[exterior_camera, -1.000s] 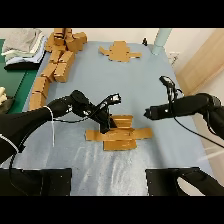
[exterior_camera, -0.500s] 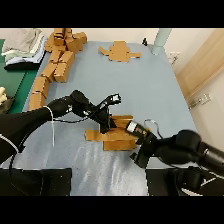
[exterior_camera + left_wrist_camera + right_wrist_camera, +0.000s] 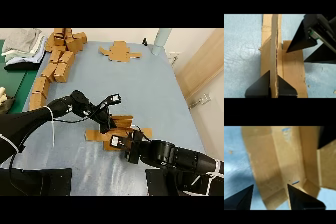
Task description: Fold the box.
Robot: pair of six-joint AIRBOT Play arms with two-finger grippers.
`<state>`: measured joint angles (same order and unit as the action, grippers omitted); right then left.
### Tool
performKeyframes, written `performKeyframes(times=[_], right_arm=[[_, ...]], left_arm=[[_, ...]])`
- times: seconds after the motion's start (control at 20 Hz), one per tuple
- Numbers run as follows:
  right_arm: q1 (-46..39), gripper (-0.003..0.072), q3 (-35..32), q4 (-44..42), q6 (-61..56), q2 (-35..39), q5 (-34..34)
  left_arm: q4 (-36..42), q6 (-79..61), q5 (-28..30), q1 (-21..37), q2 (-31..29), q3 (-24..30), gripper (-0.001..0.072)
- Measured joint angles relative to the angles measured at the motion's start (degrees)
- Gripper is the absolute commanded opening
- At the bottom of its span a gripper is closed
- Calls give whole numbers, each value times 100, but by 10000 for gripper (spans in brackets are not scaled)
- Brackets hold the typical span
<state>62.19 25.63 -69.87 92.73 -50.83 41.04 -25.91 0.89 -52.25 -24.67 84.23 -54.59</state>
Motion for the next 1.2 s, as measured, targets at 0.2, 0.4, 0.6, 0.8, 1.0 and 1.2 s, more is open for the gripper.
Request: performKeyframes(times=[0.2, 0.4, 0.6, 0.8, 1.0, 1.2], right_arm=[[26, 640, 223, 992, -1095, -4, -9], [26, 642, 293, 1421, -1561, 7, 188], [26, 644, 313, 1532, -1746, 13, 365], [13, 719, 315, 1556, -1797, 26, 446], [-367, 719, 315, 1462, -1545, 164, 391], [-1220, 719, 317, 367, 96, 334, 48]], left_arm=[[0, 0, 0, 0, 0, 0, 14], [0, 0, 2, 0, 0, 0, 14], [0, 0, 0, 0, 0, 0, 14], [0, 0, -2, 0, 0, 0, 14], [2, 2, 0, 0, 0, 0, 14], [-2, 2, -4, 0, 0, 0, 14]])
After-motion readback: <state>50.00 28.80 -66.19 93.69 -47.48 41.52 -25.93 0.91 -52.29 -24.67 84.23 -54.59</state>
